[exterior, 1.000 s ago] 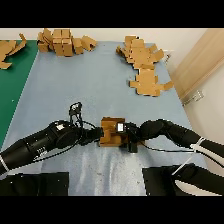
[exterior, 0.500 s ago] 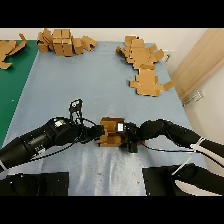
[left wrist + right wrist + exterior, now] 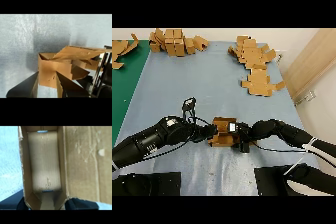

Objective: Fold the box.

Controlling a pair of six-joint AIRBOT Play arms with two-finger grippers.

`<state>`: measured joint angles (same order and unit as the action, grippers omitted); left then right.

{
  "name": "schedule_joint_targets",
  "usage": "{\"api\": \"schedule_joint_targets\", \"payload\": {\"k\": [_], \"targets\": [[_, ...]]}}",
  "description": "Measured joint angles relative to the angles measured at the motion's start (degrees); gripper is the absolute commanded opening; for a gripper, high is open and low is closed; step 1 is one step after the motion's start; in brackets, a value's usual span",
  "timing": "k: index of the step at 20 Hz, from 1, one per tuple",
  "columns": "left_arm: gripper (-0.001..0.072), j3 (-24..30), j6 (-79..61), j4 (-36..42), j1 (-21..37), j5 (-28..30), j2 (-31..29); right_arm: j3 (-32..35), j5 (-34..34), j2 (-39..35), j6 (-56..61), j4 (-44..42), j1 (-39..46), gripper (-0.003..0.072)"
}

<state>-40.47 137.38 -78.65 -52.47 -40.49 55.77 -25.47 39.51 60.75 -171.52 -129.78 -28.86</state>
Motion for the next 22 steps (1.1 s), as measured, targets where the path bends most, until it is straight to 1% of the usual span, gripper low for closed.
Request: {"api": "schedule_joint_targets", "payload": {"k": [2, 3, 4, 9, 14, 19, 22], "targets": [[0.0352, 0.0, -0.09, -0.66, 0.0, 0.31, 0.15, 0.0, 0.0, 0.0, 0.0, -0.02, 0.0, 0.05], [0.0399, 0.0, -0.13, -0.72, 0.0, 0.33, 0.31, 0.0, 0.0, 0.0, 0.0, -0.04, 0.0, 0.05], [0.049, 0.0, -0.22, -0.87, 0.0, 0.17, 0.57, 0.0, 0.0, -0.02, 0.0, -0.04, 0.0, 0.05], [0.0489, -0.11, -0.22, -1.01, -0.07, -1.38, 2.14, 0.0, 0.0, -0.02, 0.0, -0.09, 0.0, 0.05], [0.0489, -0.98, -0.22, 0.94, -0.11, -1.92, 4.59, 0.0, 0.02, -0.02, 0.02, -0.11, 0.0, 0.05], [0.0489, -4.61, -1.11, 1.77, -1.92, -2.89, 9.01, 0.0, 0.0, 0.0, 0.02, -0.11, 0.0, 0.05], [0.0488, -7.17, -1.44, 1.57, -2.73, -5.14, 12.2, 0.0, 0.0, 0.0, 0.02, -0.11, 0.0, 0.05]]}}
